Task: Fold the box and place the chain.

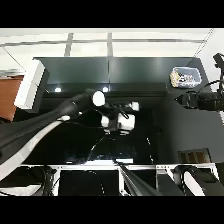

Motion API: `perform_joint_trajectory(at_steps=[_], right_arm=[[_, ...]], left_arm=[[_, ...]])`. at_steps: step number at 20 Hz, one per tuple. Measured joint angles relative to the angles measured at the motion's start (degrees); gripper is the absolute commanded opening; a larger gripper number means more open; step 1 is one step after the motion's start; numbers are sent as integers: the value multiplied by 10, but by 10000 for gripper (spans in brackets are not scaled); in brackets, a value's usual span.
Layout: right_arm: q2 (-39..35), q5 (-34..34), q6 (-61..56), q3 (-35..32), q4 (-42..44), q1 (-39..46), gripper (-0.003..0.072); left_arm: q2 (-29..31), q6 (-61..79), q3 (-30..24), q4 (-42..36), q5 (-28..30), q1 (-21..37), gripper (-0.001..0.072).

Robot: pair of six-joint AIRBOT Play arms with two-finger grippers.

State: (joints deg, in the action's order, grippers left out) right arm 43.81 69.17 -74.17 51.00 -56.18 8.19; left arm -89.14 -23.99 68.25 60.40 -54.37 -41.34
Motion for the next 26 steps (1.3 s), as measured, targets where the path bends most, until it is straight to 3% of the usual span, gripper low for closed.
perform_joint_trajectory(at_steps=[5, 8, 12, 16, 19, 21, 23, 26], right_arm=[[0, -5, -4, 0, -2, 0, 16], [0, -7, -5, 0, -3, 0, 16], [0, -9, -7, 0, -9, 0, 16], [0, -20, -7, 0, -10, 0, 16], [0, -32, -7, 0, -11, 0, 15], [0, -37, -7, 0, -11, 0, 15], [0, -39, -7, 0, -11, 0, 15], [1, -42, -9, 0, -11, 0, 15]], left_arm=[[76, -272, -3, 187, -103, 141, 277], [112, -400, -31, 256, -185, 285, 277], [162, -468, -100, 288, -229, 499, 277], [197, -475, -142, 294, -230, 686, 277], [207, -449, -152, 281, -227, 788, 278], [212, -421, -155, 272, -215, 829, 279], [217, -382, -159, 263, -187, 853, 353], [224, -319, -172, 229, -132, 869, 353]])
